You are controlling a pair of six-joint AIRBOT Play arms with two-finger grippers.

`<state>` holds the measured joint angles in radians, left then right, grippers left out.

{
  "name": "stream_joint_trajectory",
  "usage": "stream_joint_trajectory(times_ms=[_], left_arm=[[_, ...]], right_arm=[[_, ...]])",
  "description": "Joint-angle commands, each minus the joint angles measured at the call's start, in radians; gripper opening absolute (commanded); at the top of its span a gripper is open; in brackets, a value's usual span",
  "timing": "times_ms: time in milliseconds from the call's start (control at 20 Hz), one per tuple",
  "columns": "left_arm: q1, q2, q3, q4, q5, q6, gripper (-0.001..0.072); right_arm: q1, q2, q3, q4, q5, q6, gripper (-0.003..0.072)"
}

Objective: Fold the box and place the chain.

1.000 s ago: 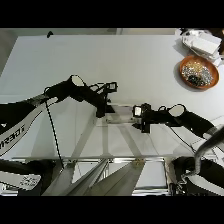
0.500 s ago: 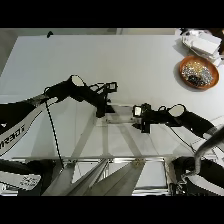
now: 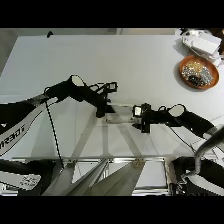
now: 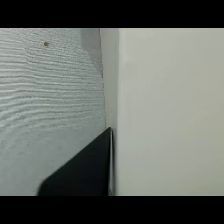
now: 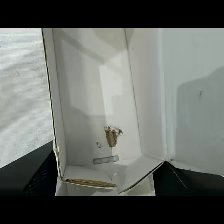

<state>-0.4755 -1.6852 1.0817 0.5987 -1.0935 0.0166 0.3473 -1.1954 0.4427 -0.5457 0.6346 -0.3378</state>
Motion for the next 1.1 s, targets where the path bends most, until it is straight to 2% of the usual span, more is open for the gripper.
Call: stream_joint_trajectory(times_ms=[0, 50, 100, 350, 450, 500, 550, 600, 700, 750, 950, 1050], left_arm=[[0.003, 0.008, 0.001, 0.001, -0.01, 0.002, 0.0402], [0.005, 0.015, 0.001, 0.002, -0.01, -0.008, 0.0622], [0.013, 0.025, 0.001, 0.007, -0.01, -0.026, 0.0649], [0.098, 0.107, 0.001, 0.131, -0.071, -0.114, 0.0647], [0.151, 0.16, 0.001, 0.205, -0.153, -0.214, 0.0588], [0.177, 0.189, 0.001, 0.244, -0.206, -0.298, 0.0408], [0.197, 0.214, 0.001, 0.274, -0.268, -0.36, 0.0163], [0.212, 0.236, 0.001, 0.283, -0.348, -0.386, 0.001], [0.206, 0.257, 0.001, 0.226, -0.459, -0.414, -0.0001], [0.185, 0.259, 0.001, 0.183, -0.462, -0.414, -0.0001], [-0.005, 0.248, -0.001, 0.094, -0.364, -0.353, 0.0005], [-0.081, 0.232, -0.001, 0.083, -0.256, -0.339, 0.0004]], right_arm=[[0.0, 0.001, 0.0, 0.0, 0.002, 0.0, 0.0511], [0.0, 0.001, 0.0, 0.0, 0.002, 0.0, 0.0511], [0.0, 0.001, 0.0, 0.0, 0.002, 0.0, 0.0511], [0.0, 0.001, 0.0, 0.0, 0.002, 0.0, 0.0511], [0.0, 0.001, 0.0, 0.0, 0.002, 0.0, 0.0511], [0.0, 0.001, 0.0, 0.0, 0.002, 0.0, 0.0511], [0.0, 0.001, 0.0, 0.0, 0.002, 0.0, 0.0511], [0.0, 0.001, 0.0, 0.0, 0.002, 0.0, 0.0511], [0.0, 0.001, 0.0, 0.0, 0.002, 0.0, 0.0511], [0.0, 0.001, 0.0, 0.0, 0.002, 0.0, 0.0511], [0.0, 0.001, 0.0, 0.0, 0.002, 0.0, 0.0511], [0.0, 0.001, 0.0, 0.0, 0.002, 0.0, 0.0511]])
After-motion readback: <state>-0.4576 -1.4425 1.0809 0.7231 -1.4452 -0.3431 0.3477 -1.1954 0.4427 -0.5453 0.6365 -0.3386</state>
